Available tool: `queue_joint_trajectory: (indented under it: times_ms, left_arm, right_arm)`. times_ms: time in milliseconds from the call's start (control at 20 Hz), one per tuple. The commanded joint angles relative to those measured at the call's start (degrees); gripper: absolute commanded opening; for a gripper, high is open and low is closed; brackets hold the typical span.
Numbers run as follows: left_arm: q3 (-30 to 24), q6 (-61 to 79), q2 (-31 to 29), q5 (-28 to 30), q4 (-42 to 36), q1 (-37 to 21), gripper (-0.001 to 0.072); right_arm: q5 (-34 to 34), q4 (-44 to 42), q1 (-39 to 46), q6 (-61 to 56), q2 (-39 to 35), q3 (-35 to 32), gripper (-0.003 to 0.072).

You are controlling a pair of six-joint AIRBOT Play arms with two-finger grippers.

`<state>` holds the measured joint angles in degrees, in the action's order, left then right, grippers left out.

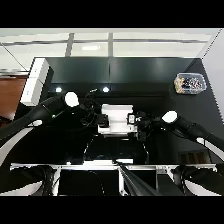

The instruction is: Fold the box and place the chain.

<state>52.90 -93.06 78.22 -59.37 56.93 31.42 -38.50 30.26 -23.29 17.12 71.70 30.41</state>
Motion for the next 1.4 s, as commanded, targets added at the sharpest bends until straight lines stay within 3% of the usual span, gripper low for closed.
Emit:
queue_joint_trajectory:
  times_ms: [0, 250, 350, 550, 1000, 1150, 1350]
  left_arm:
    - [1.2, -0.4, 0.0, -1.2, -0.3, 0.0, 0.0621]
    - [1.9, -1.3, 0.0, -2.4, -0.4, 0.2, 0.0616]
    - [2.0, -1.5, 0.0, -2.3, -0.4, 0.8, 0.0465]
    - [2.0, -3.8, 0.0, -1.8, 0.9, 2.7, 0.0465]
    - [2.0, -20.5, 0.2, 4.1, 15.3, 8.4, 0.0465]
    - [2.0, -25.7, 1.1, 3.0, 21.2, 10.5, 0.0465]
    - [2.5, -27.5, 3.0, 1.9, 22.3, 11.5, 0.0465]
  right_arm:
    - [0.0, 0.0, 0.0, 0.0, 0.0, 0.0, 0.0489]
    - [0.0, 0.0, 0.0, 0.0, 0.0, 0.0, 0.0489]
    - [0.0, 0.0, 0.0, 0.0, 0.0, 0.0, 0.0489]
    - [0.0, 0.0, 0.0, 0.0, 0.0, 0.0, 0.0489]
    - [0.0, 0.0, 0.0, 0.0, 0.0, 0.0, 0.0489]
    - [0.0, 0.0, 0.0, 0.0, 0.0, 0.0, 0.0489]
    - [0.0, 0.0, 0.0, 0.0, 0.0, 0.0, 0.0489]
